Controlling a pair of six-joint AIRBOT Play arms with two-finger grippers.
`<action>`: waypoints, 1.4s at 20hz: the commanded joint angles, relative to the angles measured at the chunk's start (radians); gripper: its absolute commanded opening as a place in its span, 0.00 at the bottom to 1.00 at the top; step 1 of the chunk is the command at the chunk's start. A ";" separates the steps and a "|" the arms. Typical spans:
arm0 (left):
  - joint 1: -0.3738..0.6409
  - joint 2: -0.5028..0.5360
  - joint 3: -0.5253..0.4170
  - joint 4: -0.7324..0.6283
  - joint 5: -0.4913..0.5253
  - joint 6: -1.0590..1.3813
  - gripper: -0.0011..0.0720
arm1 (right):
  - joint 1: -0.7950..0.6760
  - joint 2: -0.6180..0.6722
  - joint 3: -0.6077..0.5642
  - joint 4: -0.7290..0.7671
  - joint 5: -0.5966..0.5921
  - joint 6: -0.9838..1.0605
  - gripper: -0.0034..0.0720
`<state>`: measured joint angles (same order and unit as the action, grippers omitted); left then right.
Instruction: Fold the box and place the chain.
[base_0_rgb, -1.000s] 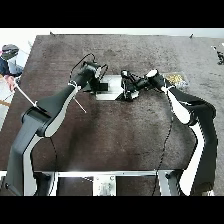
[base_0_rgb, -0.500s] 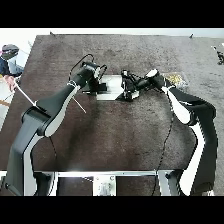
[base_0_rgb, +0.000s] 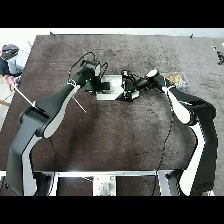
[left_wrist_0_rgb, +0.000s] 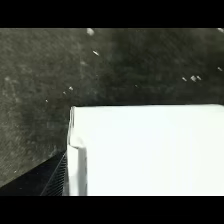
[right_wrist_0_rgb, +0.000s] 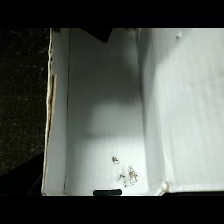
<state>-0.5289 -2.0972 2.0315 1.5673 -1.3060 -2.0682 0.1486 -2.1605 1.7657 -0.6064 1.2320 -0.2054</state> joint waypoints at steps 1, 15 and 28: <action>0.002 0.027 0.014 0.003 -0.039 0.009 0.62 | 0.001 -0.001 0.000 0.001 0.000 0.000 0.66; 0.069 0.220 0.016 0.024 0.074 0.618 0.61 | 0.001 -0.001 0.000 0.001 0.000 0.000 0.66; 0.447 0.206 -0.178 -1.001 0.096 1.901 0.90 | 0.002 -0.001 0.000 0.001 -0.001 0.000 0.66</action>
<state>-0.1551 -1.8816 1.9385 0.8169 -1.1862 -0.5468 0.1497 -2.1605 1.7657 -0.6060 1.2312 -0.2054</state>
